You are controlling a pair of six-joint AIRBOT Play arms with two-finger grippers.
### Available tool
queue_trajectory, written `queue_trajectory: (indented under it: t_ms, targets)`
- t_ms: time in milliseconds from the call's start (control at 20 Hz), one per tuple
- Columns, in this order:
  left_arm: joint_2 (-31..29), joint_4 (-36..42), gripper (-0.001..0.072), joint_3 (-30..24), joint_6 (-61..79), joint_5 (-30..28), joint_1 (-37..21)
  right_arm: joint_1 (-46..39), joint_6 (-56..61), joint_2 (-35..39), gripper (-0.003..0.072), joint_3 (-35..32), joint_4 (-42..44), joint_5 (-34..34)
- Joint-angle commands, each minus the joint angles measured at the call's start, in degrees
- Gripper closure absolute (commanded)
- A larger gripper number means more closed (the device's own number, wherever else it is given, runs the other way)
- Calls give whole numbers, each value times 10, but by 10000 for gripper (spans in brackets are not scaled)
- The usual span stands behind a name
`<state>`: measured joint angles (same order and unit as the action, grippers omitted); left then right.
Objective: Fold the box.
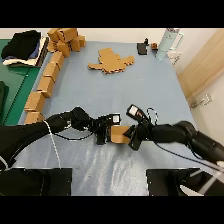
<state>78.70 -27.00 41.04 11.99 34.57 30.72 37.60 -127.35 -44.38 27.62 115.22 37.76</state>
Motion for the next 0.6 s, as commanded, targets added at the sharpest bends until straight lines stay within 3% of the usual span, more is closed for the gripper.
queue_trajectory:
  t_ms: [0,50,200,400,450,500,550]
  targets:
    - [0,0,157,0,0,0,0,82,13,78,680,-53,-161,-88]
    - [0,0,158,0,0,0,0,94,13,89,663,-59,-183,-87]
    - [0,0,158,0,0,0,0,100,12,87,341,-62,-204,-82]
    - [0,0,158,0,0,0,0,100,4,47,310,-62,-251,-85]
    - [0,0,158,0,0,0,0,100,-7,36,281,-62,-255,-92]
    - [0,0,158,0,0,0,0,100,-23,28,183,-62,-255,-104]
    - [0,0,158,0,0,0,0,100,-40,24,157,-62,-255,-116]
